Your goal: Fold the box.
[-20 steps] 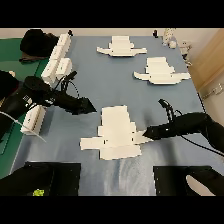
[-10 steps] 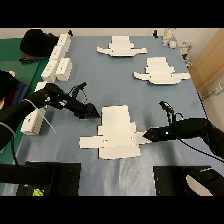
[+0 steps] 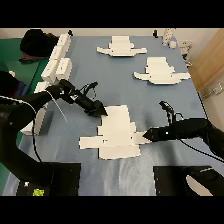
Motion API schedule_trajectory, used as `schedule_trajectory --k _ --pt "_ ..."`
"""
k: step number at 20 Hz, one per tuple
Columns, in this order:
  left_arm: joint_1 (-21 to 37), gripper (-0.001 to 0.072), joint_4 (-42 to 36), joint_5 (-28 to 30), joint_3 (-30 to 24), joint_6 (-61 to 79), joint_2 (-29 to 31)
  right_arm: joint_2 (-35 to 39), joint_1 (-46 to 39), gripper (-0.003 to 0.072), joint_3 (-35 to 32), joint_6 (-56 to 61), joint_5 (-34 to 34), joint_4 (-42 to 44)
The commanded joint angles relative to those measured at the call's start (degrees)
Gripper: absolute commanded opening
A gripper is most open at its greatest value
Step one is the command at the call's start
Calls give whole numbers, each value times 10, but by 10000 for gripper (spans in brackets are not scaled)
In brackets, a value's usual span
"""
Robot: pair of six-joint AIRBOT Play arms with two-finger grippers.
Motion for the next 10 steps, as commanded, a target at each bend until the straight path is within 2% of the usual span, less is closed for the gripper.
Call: schedule_trajectory --k 1,5,6,7,10 --pt "-17 471 -2 -62 30 16 -32 0 0 0 0 0 0 0" --pt "-29 469 -2 -98 45 31 -48 0 0 0 0 0 0 0" --pt "-33 415 -2 -98 45 39 -48 0 0 0 0 0 0 0" --pt "-37 239 -1 -99 45 46 -48 0 0 0 0 0 0 0" --pt "-41 220 0 -97 45 58 -48 0 0 0 0 0 -7 0"
